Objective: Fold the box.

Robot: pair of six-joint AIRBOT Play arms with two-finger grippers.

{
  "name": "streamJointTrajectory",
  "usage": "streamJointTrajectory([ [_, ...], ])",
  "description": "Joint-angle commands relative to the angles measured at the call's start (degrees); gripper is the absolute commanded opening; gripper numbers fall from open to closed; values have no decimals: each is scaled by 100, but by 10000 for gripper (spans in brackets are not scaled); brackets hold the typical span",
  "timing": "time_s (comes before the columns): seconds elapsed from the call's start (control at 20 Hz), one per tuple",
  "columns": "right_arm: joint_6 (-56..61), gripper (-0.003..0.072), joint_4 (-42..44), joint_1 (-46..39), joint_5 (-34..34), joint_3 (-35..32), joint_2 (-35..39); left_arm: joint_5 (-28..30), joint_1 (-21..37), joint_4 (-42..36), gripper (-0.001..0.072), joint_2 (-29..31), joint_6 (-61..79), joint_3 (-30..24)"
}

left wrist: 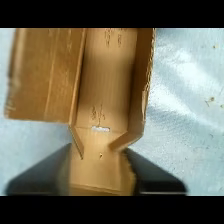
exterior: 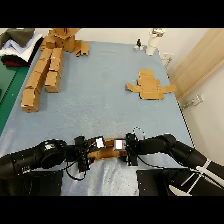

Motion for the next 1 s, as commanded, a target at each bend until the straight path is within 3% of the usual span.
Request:
streamJointTrajectory([
  [0.0,2,483,0,4,-4,-4,0,98,-4,0,285,-13,146,-2],
  [0.2,2,483,0,4,-2,-4,0,155,-7,-70,282,-164,146,0],
  [0.25,2,482,0,4,-2,-4,0,238,-7,-129,134,-190,144,0],
  [0.3,2,482,0,4,-2,-4,0,323,-7,-173,45,-192,146,2],
  [0.95,2,483,2,4,-4,-4,0,1034,-7,-236,44,-466,144,4],
])
